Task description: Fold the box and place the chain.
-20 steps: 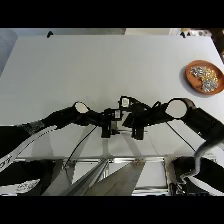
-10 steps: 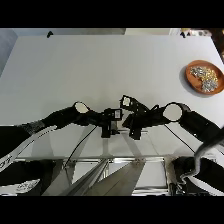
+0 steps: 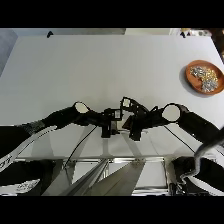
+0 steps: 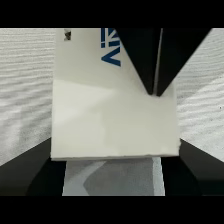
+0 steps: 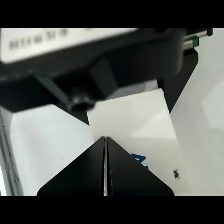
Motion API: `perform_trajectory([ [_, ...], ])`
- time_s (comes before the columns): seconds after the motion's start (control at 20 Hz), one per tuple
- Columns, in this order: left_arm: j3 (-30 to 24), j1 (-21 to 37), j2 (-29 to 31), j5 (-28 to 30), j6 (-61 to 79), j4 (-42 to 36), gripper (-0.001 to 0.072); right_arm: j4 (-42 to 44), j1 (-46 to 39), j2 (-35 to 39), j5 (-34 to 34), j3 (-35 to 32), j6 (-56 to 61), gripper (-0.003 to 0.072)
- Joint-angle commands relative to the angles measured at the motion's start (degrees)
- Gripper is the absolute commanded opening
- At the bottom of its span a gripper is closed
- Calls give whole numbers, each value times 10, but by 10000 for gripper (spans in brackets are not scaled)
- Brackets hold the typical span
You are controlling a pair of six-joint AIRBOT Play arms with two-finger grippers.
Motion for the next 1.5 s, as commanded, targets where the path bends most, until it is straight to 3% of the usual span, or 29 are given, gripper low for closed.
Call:
perform_trajectory([
  [0.0, 0, 0, 0, 0, 0, 0, 274, -4, 0, -2, -9, -19, -7, 20],
  [0.5, 0, 0, 0, 0, 0, 0, 274, -3, 0, -14, -43, -21, -6, 20],
  [0.85, 0, 0, 0, 0, 0, 0, 274, -42, 0, 85, -45, -19, 32, 20],
  [0.95, 0, 0, 0, 0, 0, 0, 274, -112, -3, 112, -22, -19, 81, 21],
  [1.25, 0, 0, 0, 0, 0, 0, 274, -188, -98, 128, 182, -21, 149, 20],
  [1.45, 0, 0, 0, 0, 0, 0, 274, -194, -118, 128, 151, -21, 162, 20],
])
